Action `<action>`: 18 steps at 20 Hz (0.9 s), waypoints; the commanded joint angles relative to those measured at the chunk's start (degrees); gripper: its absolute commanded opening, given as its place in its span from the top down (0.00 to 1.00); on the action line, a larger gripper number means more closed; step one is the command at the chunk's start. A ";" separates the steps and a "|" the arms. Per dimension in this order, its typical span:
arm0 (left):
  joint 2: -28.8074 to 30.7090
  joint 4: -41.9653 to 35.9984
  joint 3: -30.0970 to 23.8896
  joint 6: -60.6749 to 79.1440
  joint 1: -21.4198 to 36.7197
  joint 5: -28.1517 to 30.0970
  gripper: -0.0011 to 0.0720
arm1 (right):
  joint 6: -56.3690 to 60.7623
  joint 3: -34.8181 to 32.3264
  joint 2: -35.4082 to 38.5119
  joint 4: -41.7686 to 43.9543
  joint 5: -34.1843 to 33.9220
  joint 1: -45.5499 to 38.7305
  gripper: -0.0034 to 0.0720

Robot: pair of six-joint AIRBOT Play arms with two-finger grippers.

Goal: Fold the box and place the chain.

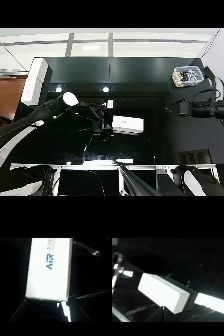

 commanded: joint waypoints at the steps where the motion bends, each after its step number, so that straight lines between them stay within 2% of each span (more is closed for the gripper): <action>1: 2.36 1.25 1.86 -6.75 -1.62 -1.03 0.01 | 0.31 -0.31 1.07 -1.46 -0.31 -2.43 0.94; 4: 0.50 1.29 6.38 -8.46 -5.95 0.13 0.01 | 0.09 -0.70 1.07 -1.49 -1.86 -2.43 0.94; 6: -2.84 1.51 10.14 -10.08 -9.03 1.97 0.01 | 0.02 -0.81 1.07 -1.49 -2.14 -2.43 0.94; 10: -10.27 2.16 16.65 -13.99 -12.15 1.38 0.01 | -0.15 -0.92 1.07 -1.51 -1.81 -2.43 0.94; 13: -12.92 2.32 18.47 -16.92 -12.24 0.37 0.01 | -0.35 -0.92 1.07 -1.53 -1.79 -2.43 0.94; 18: -13.18 5.35 18.56 -18.91 -12.20 -0.13 0.01 | -0.39 -0.92 1.07 -1.53 -1.84 -2.43 0.94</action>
